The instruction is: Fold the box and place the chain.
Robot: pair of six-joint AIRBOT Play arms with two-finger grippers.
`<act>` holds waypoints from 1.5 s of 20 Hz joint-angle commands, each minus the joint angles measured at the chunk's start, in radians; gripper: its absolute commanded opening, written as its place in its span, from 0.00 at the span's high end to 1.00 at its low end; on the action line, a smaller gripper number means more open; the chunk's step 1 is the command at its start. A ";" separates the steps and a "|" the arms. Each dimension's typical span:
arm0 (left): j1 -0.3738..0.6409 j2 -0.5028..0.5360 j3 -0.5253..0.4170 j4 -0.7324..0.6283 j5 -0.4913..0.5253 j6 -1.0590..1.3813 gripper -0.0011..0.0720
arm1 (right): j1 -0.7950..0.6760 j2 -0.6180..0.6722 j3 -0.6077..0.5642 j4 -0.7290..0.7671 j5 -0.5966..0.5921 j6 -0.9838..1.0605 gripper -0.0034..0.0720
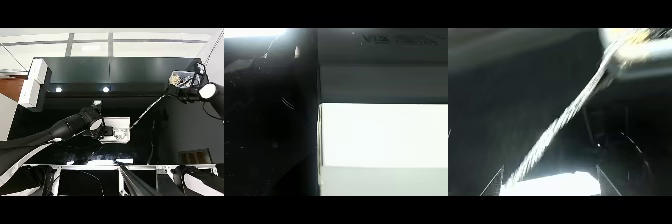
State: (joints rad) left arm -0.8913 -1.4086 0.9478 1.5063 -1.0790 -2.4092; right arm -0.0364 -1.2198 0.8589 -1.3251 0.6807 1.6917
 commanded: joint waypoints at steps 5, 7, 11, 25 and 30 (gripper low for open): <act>0.000 0.000 0.000 0.000 -0.003 0.000 0.94 | -0.013 -0.283 0.162 -0.023 -0.111 0.223 0.24; 0.001 0.000 0.000 0.000 -0.003 0.000 0.94 | -0.013 -0.322 0.191 -0.023 -0.101 0.246 0.24; 0.000 0.000 0.000 0.000 -0.003 0.000 0.94 | -0.020 -0.347 0.204 -0.031 -0.095 0.280 0.32; 0.000 0.000 0.000 -0.004 -0.003 0.000 0.94 | -0.086 -0.127 0.217 -0.045 0.190 -0.046 0.90; 0.000 0.000 0.000 -0.003 0.002 0.000 0.94 | -0.119 0.060 0.275 0.002 0.323 -0.161 0.90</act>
